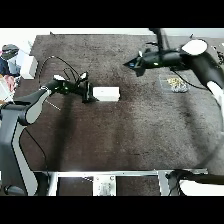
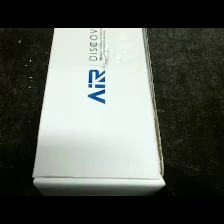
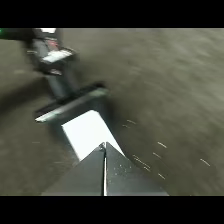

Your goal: Fold the box and place the chain.

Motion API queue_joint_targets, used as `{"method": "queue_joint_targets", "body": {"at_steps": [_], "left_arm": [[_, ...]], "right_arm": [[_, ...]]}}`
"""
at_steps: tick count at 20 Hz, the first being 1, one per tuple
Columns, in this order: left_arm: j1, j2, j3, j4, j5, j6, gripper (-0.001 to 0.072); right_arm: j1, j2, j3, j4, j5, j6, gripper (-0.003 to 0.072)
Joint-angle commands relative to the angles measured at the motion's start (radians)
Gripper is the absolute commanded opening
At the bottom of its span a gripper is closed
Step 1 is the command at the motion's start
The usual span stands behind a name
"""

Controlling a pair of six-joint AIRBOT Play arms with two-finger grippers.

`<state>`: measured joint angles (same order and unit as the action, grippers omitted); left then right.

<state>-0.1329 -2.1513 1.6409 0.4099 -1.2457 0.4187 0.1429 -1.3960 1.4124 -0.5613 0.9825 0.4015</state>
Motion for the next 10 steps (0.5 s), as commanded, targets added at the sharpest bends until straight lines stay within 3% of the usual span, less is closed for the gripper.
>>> {"method": "queue_joint_targets", "body": {"at_steps": [1, 5, 10], "left_arm": [[0.001, 0.000, 0.000, 0.001, 0.000, 0.000, 0.0409], [0.001, 0.000, 0.000, 0.000, 0.000, 0.000, 0.0409], [0.001, 0.000, 0.000, 0.000, 0.000, 0.000, 0.0409]], "right_arm": [[-0.049, 0.316, -0.345, 0.005, -0.356, 0.025, 0.0007], [-0.119, 0.667, -0.777, 0.005, -0.634, 0.022, 0.0007], [-0.150, 0.984, -1.162, 0.009, -0.859, 0.023, 0.0008]]}}
